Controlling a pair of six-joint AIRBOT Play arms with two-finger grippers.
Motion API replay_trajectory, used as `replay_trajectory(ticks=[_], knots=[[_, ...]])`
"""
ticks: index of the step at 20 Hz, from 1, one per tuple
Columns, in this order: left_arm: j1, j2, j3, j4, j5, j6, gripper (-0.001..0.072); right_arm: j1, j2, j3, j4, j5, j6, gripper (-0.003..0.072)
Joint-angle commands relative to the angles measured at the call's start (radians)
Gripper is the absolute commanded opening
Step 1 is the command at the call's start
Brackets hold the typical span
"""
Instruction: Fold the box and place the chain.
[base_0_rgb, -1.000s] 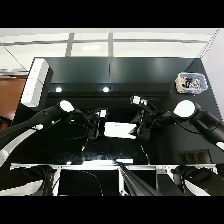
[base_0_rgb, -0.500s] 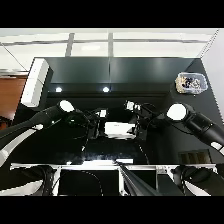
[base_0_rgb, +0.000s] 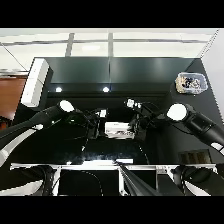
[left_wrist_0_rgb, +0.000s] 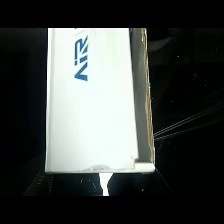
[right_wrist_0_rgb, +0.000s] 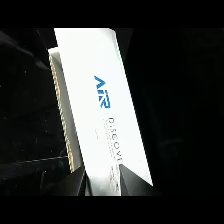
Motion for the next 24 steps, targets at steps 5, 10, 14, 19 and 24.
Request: replay_trajectory(ticks=[5,10,14,19,24], knots=[[0.0,-0.001,0.0,0.0,-0.001,0.0,0.0506,0.001,-0.002,-0.011,-0.002,0.01,0.035,0.0276],[0.0,-0.001,0.0,0.0,-0.001,0.0,0.0506,0.001,-0.002,-0.012,-0.001,0.011,0.035,0.0277],[0.0,-0.001,0.0,0.0,-0.001,0.0,0.0506,0.001,-0.002,-0.013,-0.002,0.011,0.035,0.0277],[0.0,-0.001,0.0,0.0,-0.001,0.0,0.0506,0.001,-0.002,-0.012,-0.001,0.018,0.036,0.0278],[0.0,-0.001,0.0,0.0,-0.001,0.0,0.0506,0.001,-0.002,-0.012,-0.002,0.018,0.037,0.0278]])
